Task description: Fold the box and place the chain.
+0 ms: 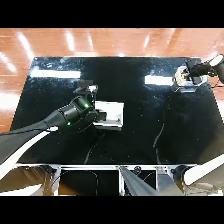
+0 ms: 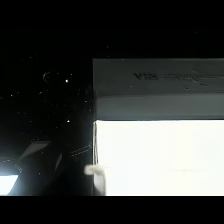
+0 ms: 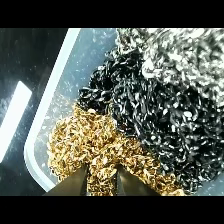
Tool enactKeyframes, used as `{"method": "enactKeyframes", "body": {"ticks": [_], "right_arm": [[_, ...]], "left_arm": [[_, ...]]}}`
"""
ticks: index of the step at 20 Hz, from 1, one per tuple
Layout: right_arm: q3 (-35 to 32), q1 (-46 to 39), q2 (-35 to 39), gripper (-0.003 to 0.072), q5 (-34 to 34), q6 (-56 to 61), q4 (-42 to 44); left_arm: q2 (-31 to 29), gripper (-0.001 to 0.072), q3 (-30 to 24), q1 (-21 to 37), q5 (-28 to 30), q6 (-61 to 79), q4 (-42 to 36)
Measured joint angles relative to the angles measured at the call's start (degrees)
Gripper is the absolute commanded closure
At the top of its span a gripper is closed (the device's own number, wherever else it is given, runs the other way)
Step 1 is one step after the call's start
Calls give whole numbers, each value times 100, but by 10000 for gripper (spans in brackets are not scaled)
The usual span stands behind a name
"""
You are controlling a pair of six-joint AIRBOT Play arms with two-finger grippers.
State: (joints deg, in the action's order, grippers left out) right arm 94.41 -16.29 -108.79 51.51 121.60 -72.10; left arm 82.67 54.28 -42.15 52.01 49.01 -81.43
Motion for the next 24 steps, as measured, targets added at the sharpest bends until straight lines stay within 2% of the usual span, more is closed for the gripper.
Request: {"method": "enactKeyframes", "body": {"ticks": [1, 2, 8, 14, 18, 24], "right_arm": [[0, 2, 0, 629, 0, -24, 20], [4, 2, 4, 664, -4, -79, 42], [164, 7, 87, 665, 28, -474, 170], [240, 0, 682, 665, -129, -793, 160], [254, 0, 1486, 655, -304, -1235, 157], [330, 9, 3097, 655, -776, -1781, 160]], "left_arm": [[0, 683, 0, 0, 0, 0, 0], [0, 683, 0, 0, 0, 0, 0], [0, 683, 0, 0, 0, 0, 0], [0, 683, 0, 0, 0, 0, 0], [0, 683, 0, 0, 0, 0, 0], [0, 682, 0, 0, 0, 0, -2]]}}
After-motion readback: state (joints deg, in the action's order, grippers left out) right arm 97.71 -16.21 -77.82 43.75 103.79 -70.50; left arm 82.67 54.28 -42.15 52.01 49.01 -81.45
